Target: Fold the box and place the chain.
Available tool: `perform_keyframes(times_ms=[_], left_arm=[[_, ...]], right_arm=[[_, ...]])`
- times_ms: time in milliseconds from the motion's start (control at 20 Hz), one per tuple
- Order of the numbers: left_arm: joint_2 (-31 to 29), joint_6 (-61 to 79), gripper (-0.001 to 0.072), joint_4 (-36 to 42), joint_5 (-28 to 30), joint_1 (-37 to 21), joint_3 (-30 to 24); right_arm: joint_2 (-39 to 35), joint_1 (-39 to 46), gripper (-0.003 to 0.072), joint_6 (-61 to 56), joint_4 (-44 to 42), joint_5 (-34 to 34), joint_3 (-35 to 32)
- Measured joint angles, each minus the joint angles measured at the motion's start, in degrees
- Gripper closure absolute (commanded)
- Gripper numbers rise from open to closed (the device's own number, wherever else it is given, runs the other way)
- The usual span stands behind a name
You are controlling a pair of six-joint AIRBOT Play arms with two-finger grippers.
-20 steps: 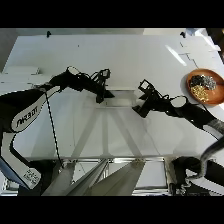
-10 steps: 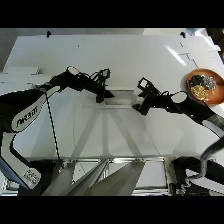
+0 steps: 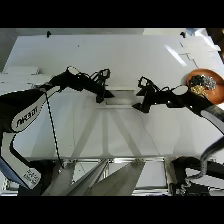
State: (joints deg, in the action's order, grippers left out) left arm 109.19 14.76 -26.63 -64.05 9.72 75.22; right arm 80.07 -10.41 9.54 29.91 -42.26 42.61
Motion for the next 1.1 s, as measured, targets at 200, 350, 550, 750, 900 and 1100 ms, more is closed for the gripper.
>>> perform_keyframes(times_ms=[200, 350, 550, 750, 900, 1100], left_arm=[[0.0, 0.0, 0.0696, 0.0, 0.1, 0.0, 0.0], [0.0, 0.0, 0.0696, 0.0, 0.0, 0.0, 0.0], [0.0, 0.0, 0.0696, 0.0, -0.2, 0.0, 0.0], [0.0, 0.1, 0.0696, -0.1, -0.3, 0.0, 0.0], [0.0, 0.1, 0.0696, -0.1, -0.3, 0.0, 0.0], [0.0, 0.0, 0.0696, -0.1, -0.2, 0.0, 0.0]], right_arm=[[3.9, 0.4, -0.0003, 0.8, -0.1, -3.1, 4.3], [6.7, 0.5, -0.0003, 2.1, 0.1, -7.0, 7.2], [10.4, 0.5, -0.0003, 3.0, 1.7, -12.4, 9.1], [12.3, 0.6, -0.0003, 5.2, 2.2, -15.0, 9.7], [13.0, 0.6, -0.0003, 6.9, 1.7, -15.8, 9.8], [14.6, 0.6, -0.0003, 8.1, 0.0, -15.5, 9.8]])
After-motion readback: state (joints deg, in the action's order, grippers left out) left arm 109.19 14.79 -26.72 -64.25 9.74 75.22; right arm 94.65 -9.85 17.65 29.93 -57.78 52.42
